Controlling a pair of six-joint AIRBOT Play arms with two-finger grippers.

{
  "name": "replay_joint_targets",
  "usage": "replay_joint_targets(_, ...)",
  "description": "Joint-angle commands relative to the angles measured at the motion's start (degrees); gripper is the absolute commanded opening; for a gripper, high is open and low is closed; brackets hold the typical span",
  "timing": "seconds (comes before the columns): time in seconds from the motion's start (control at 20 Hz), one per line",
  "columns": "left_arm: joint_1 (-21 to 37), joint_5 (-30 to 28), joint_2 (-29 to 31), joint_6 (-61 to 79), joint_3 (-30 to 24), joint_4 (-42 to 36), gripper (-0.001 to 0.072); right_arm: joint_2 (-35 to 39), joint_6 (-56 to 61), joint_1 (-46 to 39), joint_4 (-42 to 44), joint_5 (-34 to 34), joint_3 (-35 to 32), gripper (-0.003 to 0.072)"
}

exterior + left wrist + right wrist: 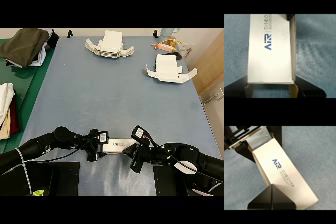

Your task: Fold the box.

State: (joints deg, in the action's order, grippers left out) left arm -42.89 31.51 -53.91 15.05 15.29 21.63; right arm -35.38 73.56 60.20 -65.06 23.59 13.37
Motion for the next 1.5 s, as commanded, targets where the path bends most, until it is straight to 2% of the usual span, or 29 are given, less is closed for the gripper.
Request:
replay_joint_targets(0.0, 0.0, 0.0, 0.0, 0.0, 0.0, 0.0, 0.0509, -0.8, 1.5, 0.0, -1.3, 1.4, -0.1, 0.0006)
replay_joint_targets(0.55, 0.0, 0.0, 0.0, 0.0, 0.0, 0.0, 0.0509, -2.6, 1.5, 0.0, -1.3, 0.1, 0.0, 0.0006)
replay_joint_targets(0.95, 0.0, 0.0, 0.0, 0.0, 0.0, 0.0, 0.0509, 3.9, 1.4, 0.0, -1.3, -4.5, 1.0, 0.0006)
replay_joint_targets(1.45, 0.0, 0.0, 0.0, 0.0, 0.0, 0.0, 0.0509, 3.9, 1.4, 0.0, -4.4, -4.5, 1.0, 0.0006)
